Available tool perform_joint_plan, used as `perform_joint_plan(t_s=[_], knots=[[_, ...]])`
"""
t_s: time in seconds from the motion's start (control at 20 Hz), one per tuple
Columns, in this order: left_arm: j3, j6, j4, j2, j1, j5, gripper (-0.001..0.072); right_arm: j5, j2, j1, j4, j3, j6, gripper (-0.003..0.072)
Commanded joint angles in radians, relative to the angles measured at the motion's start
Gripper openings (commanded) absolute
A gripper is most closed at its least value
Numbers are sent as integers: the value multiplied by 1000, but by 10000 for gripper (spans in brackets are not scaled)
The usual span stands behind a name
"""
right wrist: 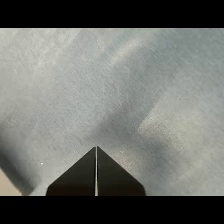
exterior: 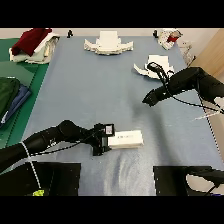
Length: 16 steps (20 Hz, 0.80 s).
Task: Fold the box.
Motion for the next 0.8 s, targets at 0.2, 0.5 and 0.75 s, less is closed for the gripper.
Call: perform_joint_plan(t_s=[0.2,0.5,0.75], knots=[[32,-509,175,46,328,124,509,0,-1,-1,-2,1,0,8],[302,-539,257,-185,785,126,509,0,-1,-1,-2,1,0,8],[725,-664,355,-566,966,89,509,0,-1,-1,-2,1,0,7]])
